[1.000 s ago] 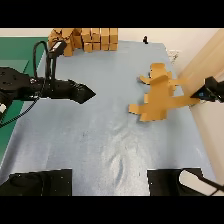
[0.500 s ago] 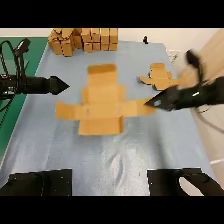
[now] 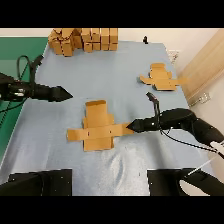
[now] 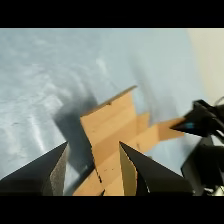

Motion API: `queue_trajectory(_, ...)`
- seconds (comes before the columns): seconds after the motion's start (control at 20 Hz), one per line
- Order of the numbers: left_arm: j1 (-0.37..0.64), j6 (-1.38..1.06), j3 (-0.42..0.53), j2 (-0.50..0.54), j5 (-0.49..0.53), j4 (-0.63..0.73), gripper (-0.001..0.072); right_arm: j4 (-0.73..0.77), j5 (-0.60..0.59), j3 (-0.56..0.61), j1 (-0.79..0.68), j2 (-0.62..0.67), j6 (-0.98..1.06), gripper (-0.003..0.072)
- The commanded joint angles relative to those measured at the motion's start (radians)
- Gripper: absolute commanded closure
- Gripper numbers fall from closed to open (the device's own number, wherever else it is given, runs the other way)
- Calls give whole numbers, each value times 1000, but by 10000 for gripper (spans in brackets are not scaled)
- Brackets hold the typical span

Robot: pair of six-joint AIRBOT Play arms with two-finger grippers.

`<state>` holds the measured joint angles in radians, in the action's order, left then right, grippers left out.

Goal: Fold the box.

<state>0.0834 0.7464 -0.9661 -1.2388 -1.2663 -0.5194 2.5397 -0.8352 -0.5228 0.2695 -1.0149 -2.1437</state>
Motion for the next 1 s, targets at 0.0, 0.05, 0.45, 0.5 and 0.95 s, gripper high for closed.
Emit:
queue_trajectory(0.0,-21,-122,0,-160,-78,109,236,-1,203,33,55,-51,-171,683)
queue_trajectory(0.05,-34,-140,0,-207,-81,115,236,-1,254,33,68,-51,-178,683)
queue_trajectory(0.45,-148,-233,0,-384,-92,178,237,0,305,35,86,-52,-158,683)
queue_trajectory(0.5,-156,-247,0,-383,-81,213,237,0,304,35,86,-52,-154,683)
queue_trajectory(0.95,-171,-260,-1,-384,-35,265,444,0,288,35,86,-52,-142,683)
